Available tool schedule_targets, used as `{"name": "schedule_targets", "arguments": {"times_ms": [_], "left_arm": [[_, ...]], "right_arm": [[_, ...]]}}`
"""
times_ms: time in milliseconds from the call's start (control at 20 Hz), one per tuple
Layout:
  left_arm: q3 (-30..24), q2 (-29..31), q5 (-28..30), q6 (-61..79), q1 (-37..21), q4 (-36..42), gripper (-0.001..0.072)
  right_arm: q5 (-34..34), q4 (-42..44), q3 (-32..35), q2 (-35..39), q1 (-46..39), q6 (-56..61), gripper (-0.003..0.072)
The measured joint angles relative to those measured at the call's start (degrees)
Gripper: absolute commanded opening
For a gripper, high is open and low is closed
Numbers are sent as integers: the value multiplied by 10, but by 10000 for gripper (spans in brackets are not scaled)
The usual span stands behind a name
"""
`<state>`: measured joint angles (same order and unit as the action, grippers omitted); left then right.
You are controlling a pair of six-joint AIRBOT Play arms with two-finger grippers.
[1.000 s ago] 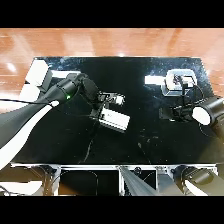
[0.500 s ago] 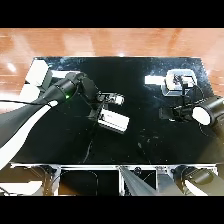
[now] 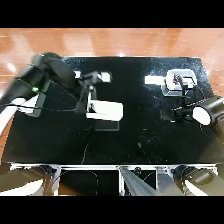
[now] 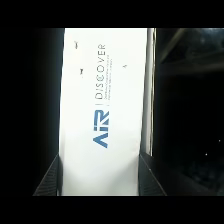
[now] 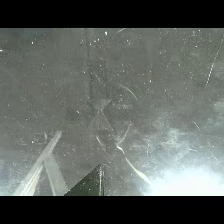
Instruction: Fold the box and place the chain.
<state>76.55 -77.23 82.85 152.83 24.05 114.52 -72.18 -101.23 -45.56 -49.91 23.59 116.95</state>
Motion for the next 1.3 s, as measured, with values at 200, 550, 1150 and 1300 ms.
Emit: {"name": "schedule_targets", "arguments": {"times_ms": [200,550,1150,1300], "left_arm": [[-25,66,25,-114,-85,-1,18],[-188,222,37,-251,-331,-25,18],[-287,298,12,-239,-769,-69,18],[-288,266,-13,-208,-803,-69,19]], "right_arm": [[-5,0,0,0,0,-16,23],[-8,2,0,0,0,-60,23],[29,2,0,0,0,-95,22],[41,4,0,0,0,-91,23]]}}
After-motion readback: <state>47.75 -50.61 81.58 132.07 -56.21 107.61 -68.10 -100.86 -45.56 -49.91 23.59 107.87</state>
